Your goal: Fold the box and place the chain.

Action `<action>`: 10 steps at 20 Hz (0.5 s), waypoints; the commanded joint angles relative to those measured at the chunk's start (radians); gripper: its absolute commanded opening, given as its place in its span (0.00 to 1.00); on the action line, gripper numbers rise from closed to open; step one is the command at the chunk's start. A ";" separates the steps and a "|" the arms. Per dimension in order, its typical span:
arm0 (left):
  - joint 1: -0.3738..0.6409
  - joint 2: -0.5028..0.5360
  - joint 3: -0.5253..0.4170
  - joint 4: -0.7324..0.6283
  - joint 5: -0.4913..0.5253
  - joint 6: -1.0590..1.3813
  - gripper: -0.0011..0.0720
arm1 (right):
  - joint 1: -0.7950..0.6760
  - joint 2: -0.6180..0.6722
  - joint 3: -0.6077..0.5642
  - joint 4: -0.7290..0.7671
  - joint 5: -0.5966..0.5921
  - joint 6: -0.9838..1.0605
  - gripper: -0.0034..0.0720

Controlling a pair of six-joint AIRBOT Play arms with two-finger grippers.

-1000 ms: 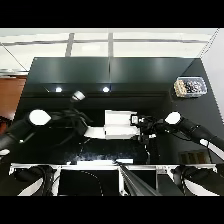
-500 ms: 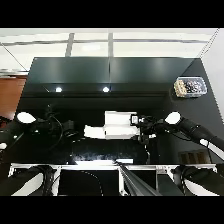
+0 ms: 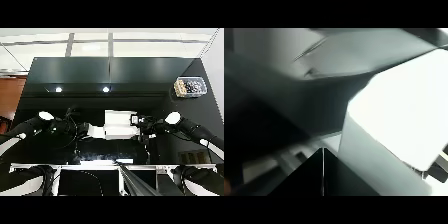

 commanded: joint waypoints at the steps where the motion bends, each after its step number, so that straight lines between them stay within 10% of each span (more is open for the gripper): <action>1: 0.002 -0.008 0.055 -0.046 -0.082 0.142 0.07 | 0.001 -0.001 0.000 0.000 0.000 0.000 0.62; 5: 0.037 0.012 0.096 -0.046 -0.142 0.173 0.69 | 0.001 -0.001 0.000 0.000 0.000 0.000 0.62; 10: -0.048 0.012 0.135 -0.045 -0.132 0.172 0.72 | 0.001 -0.001 0.000 0.000 0.000 0.000 0.62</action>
